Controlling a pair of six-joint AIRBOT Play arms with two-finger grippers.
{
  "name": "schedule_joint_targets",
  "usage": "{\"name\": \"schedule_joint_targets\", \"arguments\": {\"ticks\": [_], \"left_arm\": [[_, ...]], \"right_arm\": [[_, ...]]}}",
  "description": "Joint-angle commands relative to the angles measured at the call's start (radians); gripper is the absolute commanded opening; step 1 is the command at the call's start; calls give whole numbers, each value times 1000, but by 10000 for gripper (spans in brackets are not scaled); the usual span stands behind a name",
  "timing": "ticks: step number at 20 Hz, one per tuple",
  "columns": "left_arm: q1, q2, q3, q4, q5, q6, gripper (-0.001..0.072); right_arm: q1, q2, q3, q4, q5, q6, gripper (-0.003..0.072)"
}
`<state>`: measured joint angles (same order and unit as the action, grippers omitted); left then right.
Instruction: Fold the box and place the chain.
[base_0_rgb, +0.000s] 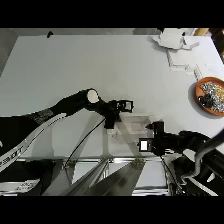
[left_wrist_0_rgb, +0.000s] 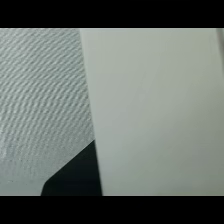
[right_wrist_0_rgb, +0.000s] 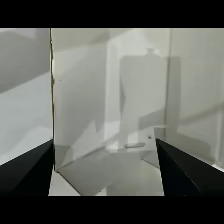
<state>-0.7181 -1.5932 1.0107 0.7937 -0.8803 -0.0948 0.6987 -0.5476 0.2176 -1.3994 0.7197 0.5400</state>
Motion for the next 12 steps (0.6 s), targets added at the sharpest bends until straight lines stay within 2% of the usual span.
{"name": "schedule_joint_targets", "arguments": {"ticks": [1,6,12], "left_arm": [[0,0,0,0,1,0,21],[0,0,0,0,1,0,21],[0,0,0,0,1,0,21]], "right_arm": [[-2,1,38,-9,2,13,649],[-208,1,62,144,45,-53,650],[-378,-44,82,354,85,-333,654]]}}
